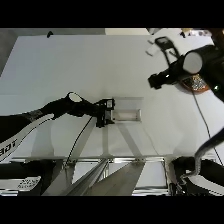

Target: Fold the box and place the chain.

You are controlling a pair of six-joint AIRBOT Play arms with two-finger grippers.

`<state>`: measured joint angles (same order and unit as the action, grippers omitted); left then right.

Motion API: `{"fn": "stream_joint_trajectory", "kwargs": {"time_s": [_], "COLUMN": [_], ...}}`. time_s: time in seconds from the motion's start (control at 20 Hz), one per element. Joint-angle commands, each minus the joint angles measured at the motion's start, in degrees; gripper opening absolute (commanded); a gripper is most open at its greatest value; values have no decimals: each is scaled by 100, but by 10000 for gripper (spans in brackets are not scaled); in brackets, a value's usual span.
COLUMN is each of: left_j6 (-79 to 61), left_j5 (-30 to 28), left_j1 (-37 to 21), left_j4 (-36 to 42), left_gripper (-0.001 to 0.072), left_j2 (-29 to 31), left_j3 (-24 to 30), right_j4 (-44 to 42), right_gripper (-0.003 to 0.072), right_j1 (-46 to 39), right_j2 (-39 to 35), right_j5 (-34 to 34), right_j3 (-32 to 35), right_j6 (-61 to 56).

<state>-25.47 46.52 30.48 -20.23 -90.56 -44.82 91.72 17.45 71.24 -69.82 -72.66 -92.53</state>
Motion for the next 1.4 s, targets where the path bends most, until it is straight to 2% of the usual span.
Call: {"fn": "stream_joint_trajectory", "kwargs": {"time_s": [0.0,0.15,0.25,0.4,0.45,0.5,0.55,0.75,0.95,1.05,1.3,1.35], "left_j6": [-4,-2,-4,-2,-2,-2,-4,-2,-2,-4,-4,-2], "left_j5": [44,46,46,44,44,44,44,46,44,44,46,44], "left_j1": [-2,-2,-2,-2,-2,-2,-2,-2,-2,-2,-2,-2], "left_j4": [4,4,4,4,4,4,4,4,4,4,4,4], "left_gripper": [33,33,33,33,33,33,33,33,33,33,33,33], "left_j2": [4,4,4,4,4,4,4,4,4,4,4,4], "left_j3": [-4,-4,-4,-4,-4,-4,-4,-4,-4,-4,-4,-4], "right_j4": [275,273,269,232,234,238,234,118,-358,-393,-391,-391], "right_gripper": [391,390,390,390,372,306,291,289,288,229,216,160], "right_j1": [-1263,-2337,-2885,-3338,-3397,-3414,-3412,-3394,-3394,-3394,-3394,-3394], "right_j2": [708,1611,2155,2618,2697,2767,2828,3038,3093,3104,3272,3279], "right_j5": [450,758,721,756,782,802,844,918,994,1012,721,693], "right_j3": [-581,-977,-1268,-1436,-1445,-1453,-1453,-1464,-1464,-1464,-1464,-1464], "right_j6": [264,468,608,911,925,931,951,946,1036,1034,1034,1034]}}
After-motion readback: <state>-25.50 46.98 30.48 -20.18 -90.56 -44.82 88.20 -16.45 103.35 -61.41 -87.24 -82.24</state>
